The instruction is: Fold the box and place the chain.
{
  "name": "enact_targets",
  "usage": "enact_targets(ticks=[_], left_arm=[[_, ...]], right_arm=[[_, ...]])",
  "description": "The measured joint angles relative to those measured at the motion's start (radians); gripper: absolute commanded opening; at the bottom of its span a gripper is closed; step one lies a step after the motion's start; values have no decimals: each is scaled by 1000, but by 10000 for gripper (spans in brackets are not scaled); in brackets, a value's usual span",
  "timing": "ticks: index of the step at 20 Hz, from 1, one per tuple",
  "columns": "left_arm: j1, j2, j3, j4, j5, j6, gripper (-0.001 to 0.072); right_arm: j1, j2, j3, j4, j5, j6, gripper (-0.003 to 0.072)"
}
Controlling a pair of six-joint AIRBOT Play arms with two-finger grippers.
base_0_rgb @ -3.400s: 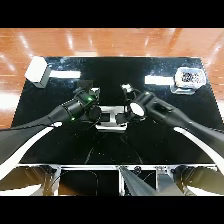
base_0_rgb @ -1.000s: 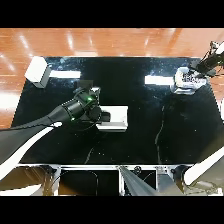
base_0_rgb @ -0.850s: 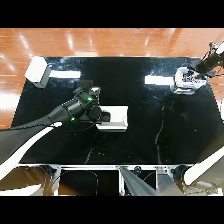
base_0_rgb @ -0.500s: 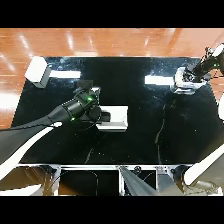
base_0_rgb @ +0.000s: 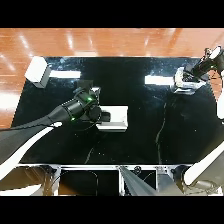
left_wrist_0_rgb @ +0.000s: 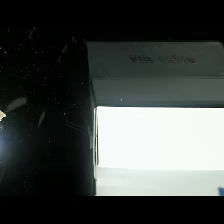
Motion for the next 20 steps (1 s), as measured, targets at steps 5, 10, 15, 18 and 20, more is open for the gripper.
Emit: enact_targets(ticks=[5,10,15,18,20], left_arm=[[0,0,0,0,0,0,19],[0,0,0,0,0,0,19],[0,0,0,1,0,0,19],[0,0,0,3,0,0,19],[0,0,0,3,0,0,19]], right_arm=[[0,-4,0,2,-13,-3,12],[0,19,0,0,-23,-20,12],[0,122,0,0,-25,-34,12],[0,208,0,6,-24,-40,12],[0,275,0,13,-24,-44,12]])
